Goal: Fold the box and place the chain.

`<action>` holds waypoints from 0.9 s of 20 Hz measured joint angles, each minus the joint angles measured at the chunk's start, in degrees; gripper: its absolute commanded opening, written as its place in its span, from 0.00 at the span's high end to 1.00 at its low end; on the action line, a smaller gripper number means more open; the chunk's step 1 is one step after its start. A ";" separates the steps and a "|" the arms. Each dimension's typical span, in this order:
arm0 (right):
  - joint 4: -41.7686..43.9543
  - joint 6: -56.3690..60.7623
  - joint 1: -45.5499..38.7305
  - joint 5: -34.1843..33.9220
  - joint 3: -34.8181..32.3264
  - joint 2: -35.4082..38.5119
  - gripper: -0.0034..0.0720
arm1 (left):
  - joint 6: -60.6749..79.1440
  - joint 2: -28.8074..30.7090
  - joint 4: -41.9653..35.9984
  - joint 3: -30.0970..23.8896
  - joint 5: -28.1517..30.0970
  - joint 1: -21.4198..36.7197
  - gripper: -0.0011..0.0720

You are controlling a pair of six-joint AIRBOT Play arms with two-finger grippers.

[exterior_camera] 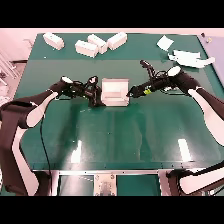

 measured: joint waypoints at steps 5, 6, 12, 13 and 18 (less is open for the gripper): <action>-2.03 2.80 1.62 -0.11 0.02 0.00 0.32 | 0.00 -0.02 -0.02 0.00 -0.13 0.00 0.34; -2.91 3.82 1.92 -0.26 0.02 0.00 0.32 | 0.00 -0.02 -0.02 0.00 -0.13 0.00 0.34; -6.03 9.09 3.78 -1.97 0.72 0.00 0.32 | 0.00 0.00 -0.02 0.00 -0.17 0.00 0.34; -6.19 9.51 4.17 -2.34 1.18 0.00 0.32 | 0.00 -0.02 -0.02 0.00 -0.17 0.00 0.34; -9.16 13.51 6.21 -3.19 2.91 0.00 0.32 | -0.02 -0.02 -0.02 0.00 -0.24 0.02 0.34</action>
